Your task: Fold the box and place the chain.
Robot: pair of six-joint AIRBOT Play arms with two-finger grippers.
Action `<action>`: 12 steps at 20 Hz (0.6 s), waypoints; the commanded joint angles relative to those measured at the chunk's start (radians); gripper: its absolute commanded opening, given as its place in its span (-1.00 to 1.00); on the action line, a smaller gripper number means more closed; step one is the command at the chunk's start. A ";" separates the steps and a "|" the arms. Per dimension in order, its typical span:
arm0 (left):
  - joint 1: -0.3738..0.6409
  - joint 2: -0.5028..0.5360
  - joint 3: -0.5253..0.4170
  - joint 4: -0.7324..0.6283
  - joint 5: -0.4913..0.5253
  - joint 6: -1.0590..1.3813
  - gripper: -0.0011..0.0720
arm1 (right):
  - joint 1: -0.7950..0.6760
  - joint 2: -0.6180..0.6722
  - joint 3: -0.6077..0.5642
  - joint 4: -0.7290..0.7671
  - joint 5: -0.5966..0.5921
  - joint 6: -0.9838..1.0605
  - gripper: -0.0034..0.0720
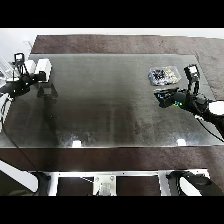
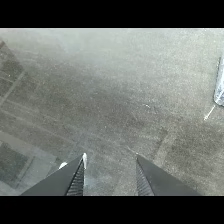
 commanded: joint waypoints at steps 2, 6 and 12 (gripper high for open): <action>0.002 0.037 0.000 0.005 0.012 0.003 0.98 | 0.000 -0.001 -0.001 0.000 -0.011 0.000 0.13; 0.004 0.175 0.000 0.035 -0.097 -0.001 0.48 | 0.000 0.001 0.000 0.001 -0.037 0.000 -0.35; -0.074 0.441 -0.047 0.042 -0.198 0.099 -0.93 | 0.000 0.064 -0.001 0.037 -0.097 0.000 -0.90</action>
